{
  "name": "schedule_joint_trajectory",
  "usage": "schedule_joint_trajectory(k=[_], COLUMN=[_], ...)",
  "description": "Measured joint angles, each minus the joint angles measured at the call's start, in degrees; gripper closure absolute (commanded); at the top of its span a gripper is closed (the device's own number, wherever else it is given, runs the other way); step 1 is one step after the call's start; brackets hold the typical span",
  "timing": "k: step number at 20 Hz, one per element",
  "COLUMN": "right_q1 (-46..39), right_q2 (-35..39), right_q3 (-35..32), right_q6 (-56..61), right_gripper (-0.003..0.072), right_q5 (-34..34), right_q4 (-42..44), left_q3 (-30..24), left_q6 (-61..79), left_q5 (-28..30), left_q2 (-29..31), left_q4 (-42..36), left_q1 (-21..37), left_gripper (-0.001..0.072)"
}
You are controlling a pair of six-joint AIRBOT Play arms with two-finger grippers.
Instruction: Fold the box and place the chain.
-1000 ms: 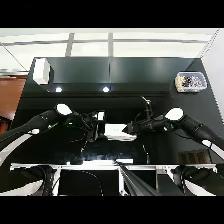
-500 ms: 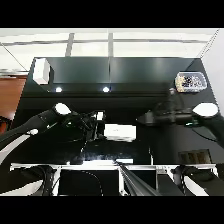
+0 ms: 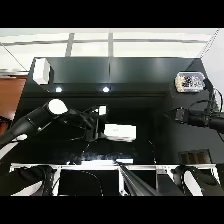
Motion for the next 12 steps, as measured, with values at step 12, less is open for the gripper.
schedule_joint_trajectory(k=[12], right_q1=[-1.6], right_q2=[0.63], right_q3=[0.0], right_q6=[0.31], right_gripper=[0.0677], right_q5=[1.4], right_q4=[-1.16], left_q3=[10.62], left_q6=[-6.51], left_q5=[4.17], left_q2=[-12.7], left_q4=[1.14], left_q1=[-10.03], left_gripper=[0.0002])
